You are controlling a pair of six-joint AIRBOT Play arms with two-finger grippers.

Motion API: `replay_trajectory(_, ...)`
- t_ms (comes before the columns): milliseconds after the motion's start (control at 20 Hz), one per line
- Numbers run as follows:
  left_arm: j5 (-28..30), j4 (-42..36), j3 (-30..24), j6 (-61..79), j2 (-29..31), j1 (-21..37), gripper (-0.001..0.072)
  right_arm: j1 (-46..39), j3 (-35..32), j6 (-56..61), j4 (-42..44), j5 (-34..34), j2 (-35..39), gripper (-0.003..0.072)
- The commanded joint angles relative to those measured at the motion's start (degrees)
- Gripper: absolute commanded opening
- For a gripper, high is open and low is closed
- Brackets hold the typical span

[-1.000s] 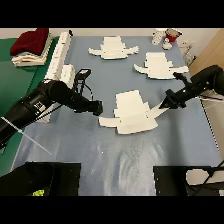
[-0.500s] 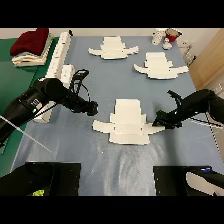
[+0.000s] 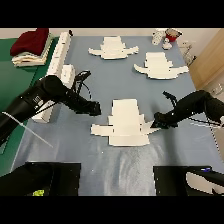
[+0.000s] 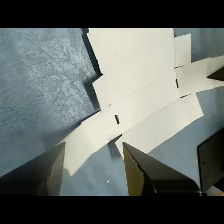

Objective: Fold the box.

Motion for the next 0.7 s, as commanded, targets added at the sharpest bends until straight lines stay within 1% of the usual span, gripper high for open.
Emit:
replay_trajectory(0, -2.4, -6.1, 0.0, 6.3, -2.4, 6.2, 0.0527, 2.2, -1.9, -4.5, 3.3, 0.7, 1.2, 0.0002)
replay_trajectory(150, -6.3, -11.1, 0.0, 12.0, -5.4, 12.8, 0.0527, 7.4, -9.0, -5.5, 3.4, 8.2, 8.7, 0.0002)
replay_trajectory(300, -7.4, -15.1, 0.0, 18.0, -9.4, 16.3, 0.0528, 11.2, -13.7, -5.4, 3.5, 13.4, 17.4, 0.0002)
replay_trajectory(450, -7.3, -18.8, 0.0, 22.8, -14.4, 16.6, 0.0528, 12.1, -15.1, -4.9, 3.2, 13.9, 21.9, 0.0002)
replay_trajectory(650, -6.6, -27.2, 1.1, 29.5, -23.5, 16.4, 0.0528, 12.1, -15.2, -4.3, 3.2, 13.9, 22.1, 0.0002)
